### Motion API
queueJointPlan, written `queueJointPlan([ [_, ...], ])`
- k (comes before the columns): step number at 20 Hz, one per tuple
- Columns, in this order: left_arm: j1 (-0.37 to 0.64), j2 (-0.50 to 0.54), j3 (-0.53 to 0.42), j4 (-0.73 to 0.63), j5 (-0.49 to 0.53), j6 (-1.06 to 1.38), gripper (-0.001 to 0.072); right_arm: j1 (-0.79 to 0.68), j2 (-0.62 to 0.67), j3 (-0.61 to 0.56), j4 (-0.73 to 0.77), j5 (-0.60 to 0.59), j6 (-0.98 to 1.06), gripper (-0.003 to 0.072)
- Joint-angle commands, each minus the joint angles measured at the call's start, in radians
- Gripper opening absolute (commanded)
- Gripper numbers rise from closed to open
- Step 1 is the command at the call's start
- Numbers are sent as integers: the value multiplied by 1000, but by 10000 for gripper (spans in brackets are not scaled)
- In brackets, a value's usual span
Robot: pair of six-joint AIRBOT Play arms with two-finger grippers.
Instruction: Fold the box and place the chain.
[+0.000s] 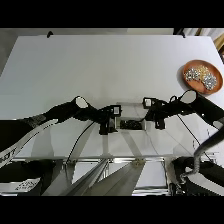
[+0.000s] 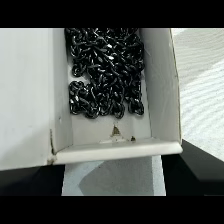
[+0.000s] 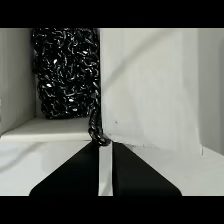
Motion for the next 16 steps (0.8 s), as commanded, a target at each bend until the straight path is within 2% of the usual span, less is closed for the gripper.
queueJointPlan([
  [1,0,1,0,0,0,0,334,1,-1,0,-3,28,0,44],
  [2,0,0,0,0,0,0,334,1,0,0,-27,39,1,16],
  [6,0,1,0,0,0,0,334,1,1,0,-133,61,70,16],
  [10,0,0,0,0,0,0,334,1,34,0,-153,76,129,16],
  [13,0,0,0,0,0,0,334,1,114,2,-147,92,194,16],
  [16,0,1,0,0,0,0,334,1,265,3,-80,89,264,16],
])
